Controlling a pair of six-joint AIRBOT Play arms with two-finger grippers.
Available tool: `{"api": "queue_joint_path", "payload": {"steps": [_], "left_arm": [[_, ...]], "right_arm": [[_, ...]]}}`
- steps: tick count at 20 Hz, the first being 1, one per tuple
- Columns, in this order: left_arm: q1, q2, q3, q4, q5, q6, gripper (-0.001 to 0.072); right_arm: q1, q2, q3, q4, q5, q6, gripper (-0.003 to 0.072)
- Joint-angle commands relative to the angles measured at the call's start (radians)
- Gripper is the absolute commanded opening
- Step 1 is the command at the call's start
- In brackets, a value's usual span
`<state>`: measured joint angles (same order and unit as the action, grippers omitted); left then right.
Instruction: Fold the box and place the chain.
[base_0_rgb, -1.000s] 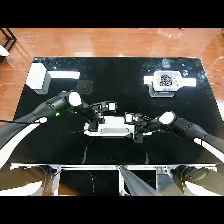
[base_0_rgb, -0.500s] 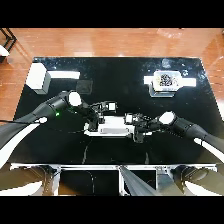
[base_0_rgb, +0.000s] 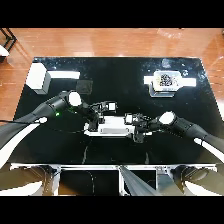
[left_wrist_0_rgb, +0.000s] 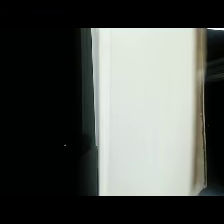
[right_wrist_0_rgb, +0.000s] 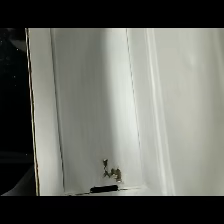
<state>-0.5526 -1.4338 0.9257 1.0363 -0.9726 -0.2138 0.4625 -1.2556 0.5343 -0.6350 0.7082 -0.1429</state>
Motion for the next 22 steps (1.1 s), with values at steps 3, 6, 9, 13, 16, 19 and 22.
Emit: {"api": "queue_joint_path", "payload": {"steps": [3, 6, 9, 13, 16, 19, 22], "left_arm": [[0.000, 0.000, 0.000, 0.000, 0.000, 0.000, 0.0019], [0.000, 0.000, 0.000, 0.000, 0.000, 0.000, 0.0019], [0.000, 0.000, 0.000, 0.000, 0.000, 0.000, 0.0019], [0.000, 0.000, 0.000, 0.000, 0.000, 0.000, 0.0019], [0.000, 0.000, 0.000, 0.000, 0.000, 0.000, 0.0019], [0.000, 0.000, 0.000, 0.000, 0.000, 0.000, 0.0019], [0.000, 0.000, 0.000, 0.000, 0.001, 0.000, 0.0019]], "right_arm": [[0.001, 0.000, -0.001, -0.005, -0.001, 0.009, 0.0561], [0.001, 0.000, -0.001, -0.005, -0.002, 0.012, 0.0562], [0.001, 0.001, -0.001, -0.005, -0.001, 0.016, 0.0562], [0.000, 0.012, -0.001, -0.006, -0.001, 0.021, 0.0562], [0.000, 0.012, -0.001, -0.013, -0.008, 0.020, 0.0562], [0.000, 0.011, -0.001, -0.013, -0.010, 0.020, 0.0561], [0.003, 0.010, -0.001, -0.013, -0.010, 0.019, 0.0524]]}}
